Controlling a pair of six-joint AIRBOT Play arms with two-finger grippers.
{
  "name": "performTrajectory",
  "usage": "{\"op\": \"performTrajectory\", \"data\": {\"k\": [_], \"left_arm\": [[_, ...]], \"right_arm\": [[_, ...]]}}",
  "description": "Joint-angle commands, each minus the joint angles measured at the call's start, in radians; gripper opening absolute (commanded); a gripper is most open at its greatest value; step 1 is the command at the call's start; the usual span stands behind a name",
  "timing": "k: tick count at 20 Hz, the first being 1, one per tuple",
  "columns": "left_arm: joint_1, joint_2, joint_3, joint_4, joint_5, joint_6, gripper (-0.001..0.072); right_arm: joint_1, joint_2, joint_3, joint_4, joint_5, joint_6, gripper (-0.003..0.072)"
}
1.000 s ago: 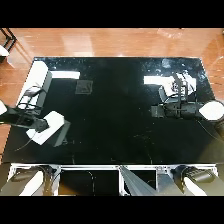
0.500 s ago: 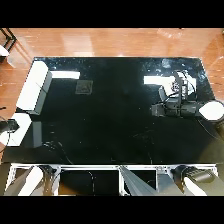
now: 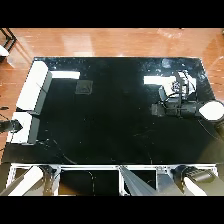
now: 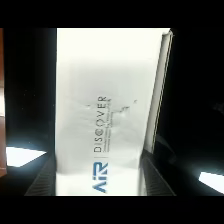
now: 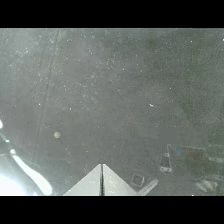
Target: Fold the box and place the chain.
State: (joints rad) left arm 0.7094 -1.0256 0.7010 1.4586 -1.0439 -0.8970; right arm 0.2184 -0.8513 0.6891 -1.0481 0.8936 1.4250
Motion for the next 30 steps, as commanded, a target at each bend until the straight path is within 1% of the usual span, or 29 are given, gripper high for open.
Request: {"op": "performTrajectory", "data": {"k": [1,3,5,7,9,11,12,13,14,15,16,17,18,19,20,21,22,23,25,26,27,28,30], "left_arm": [[0.002,-0.014,0.006,-0.007,0.023,-0.013,0.0650],[0.002,-0.010,0.029,-0.009,0.022,-0.039,0.0650],[0.002,0.008,0.072,-0.017,0.024,-0.074,0.0649],[0.002,0.033,0.126,-0.078,0.024,-0.079,0.0650],[0.000,0.066,0.172,-0.195,0.022,-0.079,0.0650],[-0.022,0.106,0.203,-0.343,0.015,-0.079,0.0648],[-0.047,0.129,0.212,-0.429,0.016,-0.080,0.0643],[-0.081,0.147,0.215,-0.523,0.017,-0.081,0.0617],[-0.124,0.162,0.217,-0.623,0.008,-0.081,0.0487],[-0.181,0.172,0.220,-0.718,-0.014,-0.080,0.0242],[-0.245,0.173,0.224,-0.788,-0.048,-0.079,0.0081],[-0.313,0.173,0.224,-0.822,-0.082,-0.077,0.0023],[-0.400,0.174,0.224,-0.809,-0.108,-0.077,0.0022],[-0.487,0.175,0.224,-0.767,-0.127,-0.083,0.0021],[-0.584,0.184,0.218,-0.721,-0.148,-0.115,0.0021],[-0.677,0.203,0.196,-0.692,-0.134,-0.128,0.0021],[-0.773,0.233,0.157,-0.631,-0.073,-0.151,0.0020],[-0.855,0.270,0.106,-0.538,0.016,-0.242,0.0020],[-0.991,0.354,-0.025,-0.303,0.202,-0.477,0.0020],[-1.032,0.381,-0.076,-0.218,0.260,-0.571,0.0021],[-1.057,0.397,-0.111,-0.159,0.289,-0.622,0.0021],[-1.064,0.401,-0.130,-0.138,0.292,-0.638,0.0023],[-1.063,0.402,-0.133,-0.138,0.269,-0.637,0.0024]], "right_arm": [[0.000,0.000,0.000,0.001,0.000,0.012,0.0021],[0.000,0.000,0.000,0.001,0.000,0.014,0.0021],[0.000,0.000,0.000,0.001,0.000,0.015,0.0021],[0.000,0.000,0.000,-0.001,-0.008,0.014,0.0021],[0.000,0.000,0.001,-0.001,-0.053,0.014,0.0021],[0.000,0.000,0.022,0.000,-0.116,0.014,0.0021],[0.000,0.000,0.053,-0.001,-0.126,0.010,0.0021],[0.000,0.000,0.096,-0.002,-0.116,0.006,0.0021],[0.000,0.000,0.146,-0.005,-0.087,-0.007,0.0021],[0.000,0.000,0.200,-0.005,-0.043,-0.050,0.0020],[-0.001,0.000,0.245,-0.028,0.014,-0.088,0.0020],[0.000,0.001,0.277,-0.086,0.078,-0.089,0.0021],[0.000,0.003,0.298,-0.166,0.152,-0.055,0.0020],[0.002,0.018,0.292,-0.264,0.176,0.037,0.0019],[0.017,0.047,0.267,-0.375,0.175,0.145,0.0018],[0.040,0.081,0.229,-0.467,0.172,0.214,0.0018],[0.063,0.115,0.176,-0.537,0.167,0.280,0.0018],[0.084,0.145,0.109,-0.576,0.148,0.341,0.0019],[0.107,0.172,-0.022,-0.580,0.053,0.390,0.0020],[0.108,0.170,-0.075,-0.580,-0.010,0.417,0.0020],[0.108,0.170,-0.116,-0.580,-0.073,0.433,0.0020],[0.108,0.170,-0.143,-0.580,-0.123,0.433,0.0020],[0.108,0.170,-0.148,-0.578,-0.135,0.433,0.0020]]}}
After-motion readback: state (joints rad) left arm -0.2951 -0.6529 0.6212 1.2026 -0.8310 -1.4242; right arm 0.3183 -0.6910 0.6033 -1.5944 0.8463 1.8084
